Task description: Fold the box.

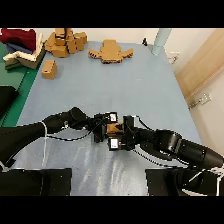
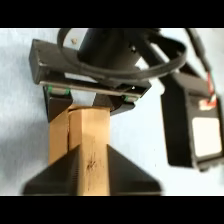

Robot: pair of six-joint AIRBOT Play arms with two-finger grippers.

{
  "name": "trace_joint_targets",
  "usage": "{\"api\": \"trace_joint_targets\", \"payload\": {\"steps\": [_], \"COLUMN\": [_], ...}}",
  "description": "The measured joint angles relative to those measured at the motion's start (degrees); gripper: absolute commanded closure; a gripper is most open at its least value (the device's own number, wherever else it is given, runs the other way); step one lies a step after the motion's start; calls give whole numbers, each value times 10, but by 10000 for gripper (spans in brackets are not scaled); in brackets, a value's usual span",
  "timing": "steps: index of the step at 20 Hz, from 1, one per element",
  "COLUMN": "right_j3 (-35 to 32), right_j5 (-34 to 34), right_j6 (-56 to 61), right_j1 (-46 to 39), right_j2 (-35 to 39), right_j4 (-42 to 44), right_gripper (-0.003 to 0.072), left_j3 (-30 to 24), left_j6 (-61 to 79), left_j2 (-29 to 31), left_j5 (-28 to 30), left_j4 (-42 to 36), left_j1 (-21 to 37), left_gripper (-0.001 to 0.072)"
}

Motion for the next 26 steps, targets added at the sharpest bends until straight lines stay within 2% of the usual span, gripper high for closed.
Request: {"api": "trace_joint_targets", "payload": {"steps": [3, 4, 26], "right_j3": [0, 0, 0], "right_j5": [-21, -26, -43], "right_j6": [2, 5, 15], "right_j1": [-4, -4, -7], "right_j2": [5, 6, -26], "right_j4": [2, 2, 2], "right_gripper": [589, 682, 669], "left_j3": [0, 0, 0], "left_j6": [0, 0, 0], "left_j2": [0, 0, 0], "left_j5": [0, 0, 0], "left_j4": [0, 0, 0], "left_j1": [0, 0, 0], "left_gripper": [385, 385, 385]}}
